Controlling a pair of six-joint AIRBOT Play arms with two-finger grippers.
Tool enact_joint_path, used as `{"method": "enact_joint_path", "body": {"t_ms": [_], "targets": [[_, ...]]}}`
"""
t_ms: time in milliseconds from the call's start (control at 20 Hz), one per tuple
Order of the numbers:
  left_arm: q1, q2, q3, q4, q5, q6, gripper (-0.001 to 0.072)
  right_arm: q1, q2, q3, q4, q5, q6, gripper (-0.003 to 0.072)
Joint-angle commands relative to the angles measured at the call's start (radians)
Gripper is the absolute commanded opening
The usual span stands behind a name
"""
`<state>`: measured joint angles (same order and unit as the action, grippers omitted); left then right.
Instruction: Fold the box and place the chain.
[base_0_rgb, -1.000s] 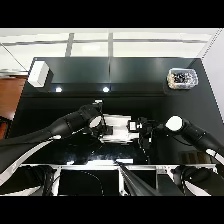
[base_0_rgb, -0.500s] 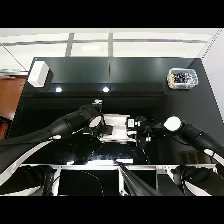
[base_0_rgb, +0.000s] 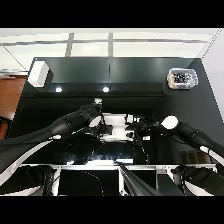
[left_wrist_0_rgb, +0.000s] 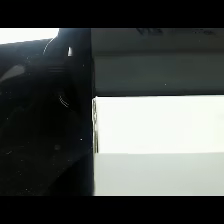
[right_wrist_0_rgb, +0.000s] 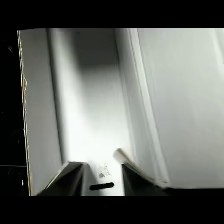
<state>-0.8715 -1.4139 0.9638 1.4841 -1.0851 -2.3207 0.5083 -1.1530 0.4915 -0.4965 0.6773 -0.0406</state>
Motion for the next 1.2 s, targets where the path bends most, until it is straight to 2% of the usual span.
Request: {"method": "enact_joint_path", "body": {"t_ms": [0,100,150,200,250,300,350,450,550,650,750,850,950,1050,1150], "targets": [[0.000,0.000,0.000,0.000,-0.001,0.001,0.0024,0.001,-0.005,0.000,0.010,-0.004,0.000,0.0364],[0.000,0.000,0.000,0.000,-0.001,0.001,0.0024,0.001,-0.005,0.000,0.010,-0.005,0.000,0.0273],[0.000,0.000,0.000,0.000,-0.001,0.001,0.0024,0.001,-0.004,0.000,0.017,-0.004,0.000,0.0390],[0.000,0.000,0.000,0.000,-0.001,0.001,0.0024,0.001,-0.004,0.000,0.016,-0.004,0.000,0.0370],[0.000,0.000,0.000,0.000,-0.001,0.001,0.0024,0.001,-0.004,0.000,0.016,-0.004,0.000,0.0199],[0.000,0.000,0.000,0.000,-0.001,0.001,0.0024,0.000,-0.004,0.000,0.015,-0.005,0.000,0.0159],[0.000,0.000,0.000,0.000,-0.001,0.001,0.0025,-0.002,0.001,0.000,0.011,-0.004,0.003,0.0046],[0.000,0.000,0.000,-0.001,-0.001,0.001,0.0026,-0.039,0.041,0.002,-0.035,0.014,0.167,0.0046],[0.000,0.000,0.000,-0.005,0.000,0.001,0.0027,-0.133,0.108,0.016,-0.160,0.124,0.435,0.0045],[0.000,0.000,0.000,-0.004,0.002,0.001,0.0027,-0.272,0.183,0.021,-0.243,0.266,0.630,0.0045],[0.000,0.000,0.000,-0.005,0.000,0.001,0.0027,-0.450,0.233,0.021,-0.275,0.349,0.849,0.0045],[0.000,0.000,0.000,-0.005,0.000,0.001,0.0026,-0.620,0.233,0.011,-0.276,0.363,1.122,0.0044],[0.000,0.000,0.000,-0.004,0.000,0.001,0.0026,-0.723,0.215,-0.016,-0.312,0.362,1.258,0.0045],[0.000,0.000,0.000,-0.004,0.002,0.001,0.0026,-0.749,0.155,-0.051,-0.347,0.386,1.329,0.0045],[0.000,0.000,0.000,-0.003,0.007,0.001,0.0026,-0.716,0.080,-0.080,-0.305,0.420,1.323,0.0045]]}}
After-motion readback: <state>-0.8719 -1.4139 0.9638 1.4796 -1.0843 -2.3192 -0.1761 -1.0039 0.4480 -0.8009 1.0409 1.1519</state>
